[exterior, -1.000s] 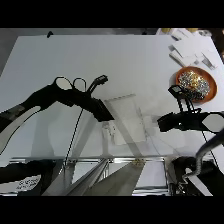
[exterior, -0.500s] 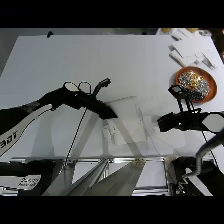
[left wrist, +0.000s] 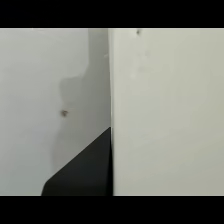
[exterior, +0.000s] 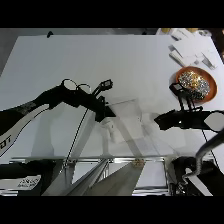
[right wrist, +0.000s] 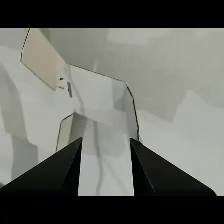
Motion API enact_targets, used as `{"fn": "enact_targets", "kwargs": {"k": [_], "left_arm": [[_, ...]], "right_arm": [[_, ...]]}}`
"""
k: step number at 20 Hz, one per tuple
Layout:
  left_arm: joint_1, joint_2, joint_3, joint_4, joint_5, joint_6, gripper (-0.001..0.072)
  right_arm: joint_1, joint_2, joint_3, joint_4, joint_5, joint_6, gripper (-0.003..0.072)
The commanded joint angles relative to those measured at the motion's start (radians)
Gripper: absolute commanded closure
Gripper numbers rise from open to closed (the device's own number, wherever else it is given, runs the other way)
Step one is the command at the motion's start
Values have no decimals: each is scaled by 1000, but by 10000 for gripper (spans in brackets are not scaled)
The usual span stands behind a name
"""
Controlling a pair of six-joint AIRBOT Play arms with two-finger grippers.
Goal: Fold the box and place the chain.
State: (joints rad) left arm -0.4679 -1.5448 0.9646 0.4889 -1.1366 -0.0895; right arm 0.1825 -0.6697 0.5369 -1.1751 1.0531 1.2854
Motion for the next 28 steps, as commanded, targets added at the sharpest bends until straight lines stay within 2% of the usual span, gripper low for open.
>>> {"fn": "enact_targets", "kwargs": {"k": [1, 5, 13, 20, 28], "left_arm": [[-43, 34, 49, 148, 12, 66, 706], [-138, 31, 60, 272, 116, 64, 706], [-163, -10, 60, 273, 264, -50, 704], [-163, -29, 60, 264, 291, -65, 706], [-163, -48, 60, 264, 296, -72, 705]], "right_arm": [[1, 1, 79, 5, 2, -5, 347], [1, 1, 143, 2, -1, -29, 348], [1, 0, 143, -3, 4, -38, 349], [1, 0, 143, -60, 3, -38, 349], [1, 0, 143, -61, 1, -52, 349]]}}
